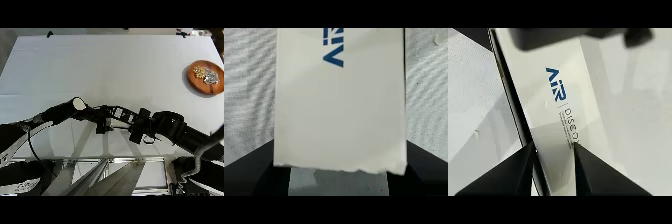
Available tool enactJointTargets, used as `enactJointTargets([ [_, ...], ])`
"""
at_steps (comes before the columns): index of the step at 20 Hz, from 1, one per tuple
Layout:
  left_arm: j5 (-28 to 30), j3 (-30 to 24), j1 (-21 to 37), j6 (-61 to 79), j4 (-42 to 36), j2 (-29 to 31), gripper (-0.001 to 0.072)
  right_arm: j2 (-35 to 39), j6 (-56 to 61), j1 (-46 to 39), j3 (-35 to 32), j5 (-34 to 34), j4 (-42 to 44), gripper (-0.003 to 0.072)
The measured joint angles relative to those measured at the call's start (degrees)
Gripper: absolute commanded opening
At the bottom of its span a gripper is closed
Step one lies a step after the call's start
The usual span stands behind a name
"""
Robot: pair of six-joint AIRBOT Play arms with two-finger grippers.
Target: Fold the box and place the chain.
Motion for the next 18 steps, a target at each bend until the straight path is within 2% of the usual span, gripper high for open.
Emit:
enactJointTargets([
  [5,0.0,0.0,0.0,-0.02,-0.02,0.0,0.0347,0.42,0.28,0.02,-0.07,1.27,-0.24,0.0159],
  [14,0.0,0.0,0.0,0.0,0.0,0.0,0.0347,0.5,0.44,1.18,-1.6,0.22,-0.61,0.0164],
  [18,0.0,0.0,0.0,0.02,0.0,0.0,0.0347,0.55,1.31,2.03,-1.73,-0.26,-0.68,0.0233],
])
